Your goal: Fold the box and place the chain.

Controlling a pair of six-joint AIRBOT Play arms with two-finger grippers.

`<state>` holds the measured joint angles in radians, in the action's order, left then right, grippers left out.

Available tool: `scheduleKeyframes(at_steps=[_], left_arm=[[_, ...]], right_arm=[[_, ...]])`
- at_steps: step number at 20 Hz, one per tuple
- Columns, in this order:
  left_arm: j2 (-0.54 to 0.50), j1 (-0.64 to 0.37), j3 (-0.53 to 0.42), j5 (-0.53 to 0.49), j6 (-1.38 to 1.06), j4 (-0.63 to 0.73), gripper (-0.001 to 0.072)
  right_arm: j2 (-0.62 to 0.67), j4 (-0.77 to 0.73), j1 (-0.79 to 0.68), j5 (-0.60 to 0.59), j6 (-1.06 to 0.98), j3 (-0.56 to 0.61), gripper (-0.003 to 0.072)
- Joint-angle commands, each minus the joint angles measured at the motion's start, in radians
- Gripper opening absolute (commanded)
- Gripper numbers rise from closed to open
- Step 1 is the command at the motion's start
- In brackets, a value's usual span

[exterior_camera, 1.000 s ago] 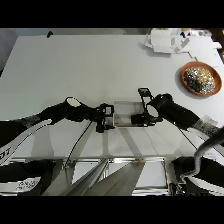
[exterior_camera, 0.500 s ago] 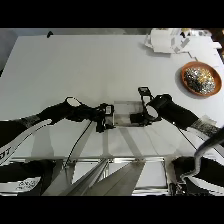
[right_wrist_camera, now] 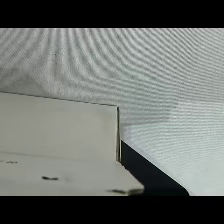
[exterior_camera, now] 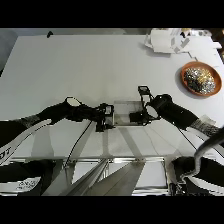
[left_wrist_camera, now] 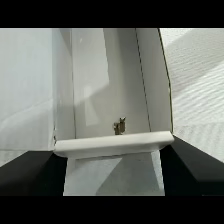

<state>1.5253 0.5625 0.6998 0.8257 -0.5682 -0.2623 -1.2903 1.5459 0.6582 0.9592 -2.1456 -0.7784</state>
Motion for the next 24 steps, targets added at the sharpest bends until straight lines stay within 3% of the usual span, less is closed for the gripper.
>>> scheduleKeyframes(at_steps=[1, 7, 11, 16, 19, 20, 24], left_arm=[[-0.001, 0.000, 0.001, 0.001, 0.000, 0.000, 0.0014], [-0.001, 0.000, 0.001, 0.001, 0.000, 0.000, 0.0014], [-0.001, 0.000, 0.001, 0.001, 0.000, 0.000, 0.0014], [-0.001, 0.000, 0.001, 0.001, 0.000, 0.000, 0.0014], [-0.001, 0.000, 0.001, 0.000, 0.000, 0.000, 0.0014], [-0.001, 0.000, 0.001, 0.000, 0.000, 0.000, 0.0014], [-0.001, 0.000, 0.001, 0.001, 0.000, 0.000, 0.0014]], right_arm=[[-0.005, -0.006, 0.000, -0.004, -0.001, 0.000, 0.0138], [-0.021, -0.006, 0.000, -0.001, -0.001, 0.006, 0.0137], [-0.056, -0.008, 0.000, 0.032, 0.006, 0.006, 0.0018], [-0.053, -0.009, 0.000, 0.048, 0.034, 0.006, 0.0025], [-0.032, -0.009, 0.000, 0.048, 0.055, 0.006, 0.0349], [-0.016, -0.009, 0.000, 0.048, 0.060, 0.006, 0.0403], [0.097, -0.004, 0.000, 0.071, 0.088, 0.006, 0.0408]])
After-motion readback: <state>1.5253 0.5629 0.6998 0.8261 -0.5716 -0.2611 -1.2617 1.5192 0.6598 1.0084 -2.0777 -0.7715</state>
